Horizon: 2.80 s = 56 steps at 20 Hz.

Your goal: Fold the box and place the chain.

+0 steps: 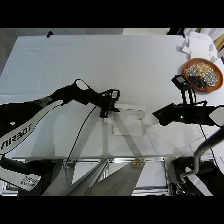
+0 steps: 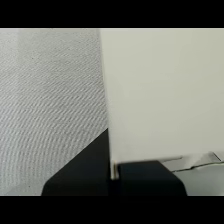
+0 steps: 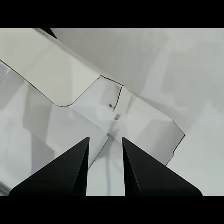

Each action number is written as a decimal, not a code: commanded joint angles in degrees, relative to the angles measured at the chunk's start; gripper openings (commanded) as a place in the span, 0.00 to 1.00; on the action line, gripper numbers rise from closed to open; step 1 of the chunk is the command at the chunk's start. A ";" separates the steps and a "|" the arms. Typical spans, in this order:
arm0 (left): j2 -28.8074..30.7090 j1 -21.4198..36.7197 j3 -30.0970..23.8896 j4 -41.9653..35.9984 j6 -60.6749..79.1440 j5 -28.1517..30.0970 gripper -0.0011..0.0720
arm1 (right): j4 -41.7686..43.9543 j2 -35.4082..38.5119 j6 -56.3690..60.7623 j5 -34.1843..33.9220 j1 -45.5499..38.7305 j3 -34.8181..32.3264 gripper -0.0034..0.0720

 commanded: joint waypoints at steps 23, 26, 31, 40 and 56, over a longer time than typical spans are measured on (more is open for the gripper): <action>2.91 0.15 -0.04 2.25 -5.38 2.73 0.03 | -3.96 0.04 0.00 0.61 0.00 0.04 0.36; 2.86 0.13 -0.04 2.49 -5.40 2.73 0.03 | -3.96 0.04 0.00 0.61 0.00 0.04 0.36; 2.80 0.13 -0.04 2.62 -5.57 2.71 0.03 | -3.96 0.04 0.00 0.63 0.00 0.04 0.36; 1.68 0.13 -0.04 2.62 -5.55 2.64 0.03 | -3.96 0.04 0.00 0.61 0.00 0.04 0.36; 1.68 0.11 -0.04 2.58 -5.55 2.64 0.03 | -1.22 0.04 -4.83 2.08 0.00 0.04 0.05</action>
